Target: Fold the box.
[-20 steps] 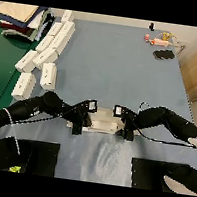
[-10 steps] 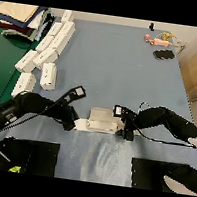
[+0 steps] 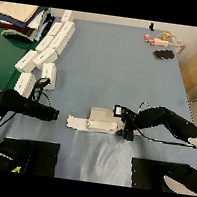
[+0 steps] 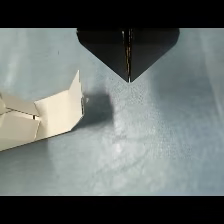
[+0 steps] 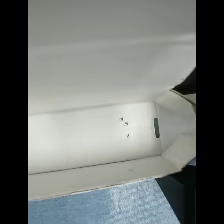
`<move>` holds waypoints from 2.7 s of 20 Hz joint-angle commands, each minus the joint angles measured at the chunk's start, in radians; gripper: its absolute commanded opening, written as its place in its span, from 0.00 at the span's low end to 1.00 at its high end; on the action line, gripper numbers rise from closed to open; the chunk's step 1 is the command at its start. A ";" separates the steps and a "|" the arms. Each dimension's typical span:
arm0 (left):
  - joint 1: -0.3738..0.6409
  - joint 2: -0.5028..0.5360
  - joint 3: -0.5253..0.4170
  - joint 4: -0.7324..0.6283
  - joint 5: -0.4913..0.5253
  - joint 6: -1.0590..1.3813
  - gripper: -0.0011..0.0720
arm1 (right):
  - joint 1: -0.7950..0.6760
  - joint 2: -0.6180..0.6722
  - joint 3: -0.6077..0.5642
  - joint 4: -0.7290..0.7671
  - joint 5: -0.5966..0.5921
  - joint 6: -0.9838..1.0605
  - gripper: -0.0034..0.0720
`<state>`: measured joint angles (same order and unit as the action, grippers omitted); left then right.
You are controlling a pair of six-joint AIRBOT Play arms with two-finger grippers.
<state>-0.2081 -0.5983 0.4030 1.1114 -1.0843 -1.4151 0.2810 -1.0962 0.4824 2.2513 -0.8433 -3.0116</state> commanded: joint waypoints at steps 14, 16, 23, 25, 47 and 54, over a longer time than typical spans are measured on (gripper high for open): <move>-0.409 -0.160 -0.032 -0.304 0.401 -0.059 0.04 | 0.000 0.000 0.000 0.000 0.000 0.000 0.72; -0.409 -0.161 -0.014 -0.304 0.394 -0.059 0.04 | 0.000 0.000 0.000 0.000 0.000 0.000 0.72; -0.346 -0.129 -0.013 -0.093 0.298 -0.193 0.03 | 0.000 0.000 0.000 0.000 0.000 0.000 0.72; -0.311 -0.116 -0.013 -0.028 0.280 -0.247 0.03 | 0.000 0.000 0.000 0.000 0.000 0.000 0.72; -0.447 -0.271 -0.001 -0.169 0.334 -0.212 0.03 | 0.000 0.000 0.000 0.000 0.000 0.000 0.72; -0.447 -0.205 0.013 -0.174 0.319 -0.207 0.04 | 0.000 0.000 0.000 0.000 0.000 0.000 0.72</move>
<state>-0.6548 -0.8227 0.4118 0.9436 -0.7654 -1.6257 0.2810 -1.0962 0.4824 2.2513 -0.8433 -3.0116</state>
